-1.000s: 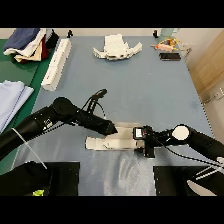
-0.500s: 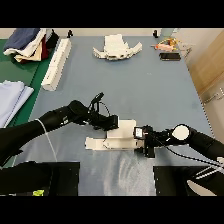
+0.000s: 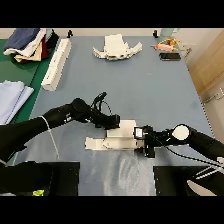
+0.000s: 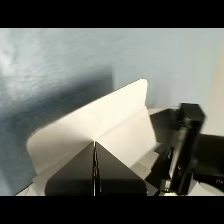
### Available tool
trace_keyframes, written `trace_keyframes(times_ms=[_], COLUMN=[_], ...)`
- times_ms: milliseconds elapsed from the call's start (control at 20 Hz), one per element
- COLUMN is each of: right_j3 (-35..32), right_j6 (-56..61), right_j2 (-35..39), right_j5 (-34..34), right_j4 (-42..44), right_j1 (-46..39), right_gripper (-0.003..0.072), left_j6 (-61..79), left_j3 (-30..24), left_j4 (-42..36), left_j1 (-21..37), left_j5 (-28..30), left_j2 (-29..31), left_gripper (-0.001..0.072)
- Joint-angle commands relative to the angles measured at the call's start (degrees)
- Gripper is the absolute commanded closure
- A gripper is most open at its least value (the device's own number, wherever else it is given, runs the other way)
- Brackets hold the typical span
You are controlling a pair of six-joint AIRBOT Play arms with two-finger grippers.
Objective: Fold the box.
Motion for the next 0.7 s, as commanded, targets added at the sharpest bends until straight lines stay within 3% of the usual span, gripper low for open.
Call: trace_keyframes(times_ms=[0,350,500,550,600,650], right_j3=[0.0,0.0,0.0,0.0,0.0,0.0], right_j6=[0.0,0.1,0.1,0.0,0.0,0.0], right_j2=[0.0,0.0,0.0,0.0,0.0,0.0], right_j5=[0.0,0.0,0.0,0.0,0.0,0.0], right_j4=[0.1,0.1,0.0,0.1,0.1,0.1], right_j1=[0.0,0.0,0.0,0.0,0.0,0.0], right_gripper=[0.0212,0.0212,0.0212,0.0212,0.0212,0.0212], left_j6=[2.8,6.4,16.6,19.1,21.2,21.6], left_j3=[2.6,2.4,0.6,-0.1,-1.0,-2.1], left_j4=[8.1,28.8,29.4,29.4,29.4,29.5], left_j1=[1.7,6.5,6.4,6.4,6.4,6.4], left_j5=[-3.3,-15.5,-17.5,-18.0,-18.0,-17.5], left_j2=[5.9,31.1,36.8,37.2,37.2,37.1], left_gripper=[0.0695,0.0695,0.0692,0.0612,0.0254,0.0039])
